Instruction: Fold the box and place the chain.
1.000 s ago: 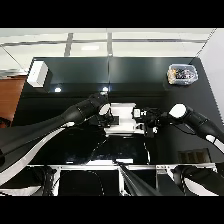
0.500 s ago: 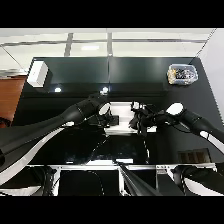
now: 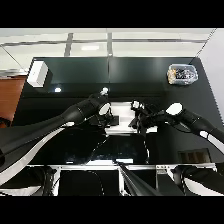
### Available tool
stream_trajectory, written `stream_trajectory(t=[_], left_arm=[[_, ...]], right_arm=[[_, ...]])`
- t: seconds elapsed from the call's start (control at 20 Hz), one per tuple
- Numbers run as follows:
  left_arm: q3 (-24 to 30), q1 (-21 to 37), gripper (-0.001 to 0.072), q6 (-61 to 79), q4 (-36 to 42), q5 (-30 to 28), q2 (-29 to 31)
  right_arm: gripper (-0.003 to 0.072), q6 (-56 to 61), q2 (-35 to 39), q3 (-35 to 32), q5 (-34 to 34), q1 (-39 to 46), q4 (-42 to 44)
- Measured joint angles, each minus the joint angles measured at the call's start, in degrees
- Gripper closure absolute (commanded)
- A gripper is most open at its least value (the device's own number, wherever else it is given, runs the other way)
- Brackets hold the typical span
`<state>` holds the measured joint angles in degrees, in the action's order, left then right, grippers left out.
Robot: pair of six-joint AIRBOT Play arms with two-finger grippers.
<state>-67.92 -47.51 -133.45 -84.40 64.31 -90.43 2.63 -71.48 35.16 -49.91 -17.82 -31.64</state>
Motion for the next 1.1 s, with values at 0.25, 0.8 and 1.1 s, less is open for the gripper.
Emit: stream_trajectory(t=[0.25,0.8,1.1], left_arm=[[0.00,0.00,0.0684,-0.02,-0.02,0.20,0.00],[0.00,0.00,0.0683,-0.04,-0.17,0.31,0.00],[0.00,0.00,0.0683,-0.04,-0.17,0.28,0.00]], right_arm=[[0.0678,22.91,4.72,6.34,-7.19,7.80,-14.71],[0.0678,59.93,1.38,0.15,-11.69,35.06,-15.89],[0.0677,50.73,-5.64,-1.05,-20.37,29.05,-5.90]])
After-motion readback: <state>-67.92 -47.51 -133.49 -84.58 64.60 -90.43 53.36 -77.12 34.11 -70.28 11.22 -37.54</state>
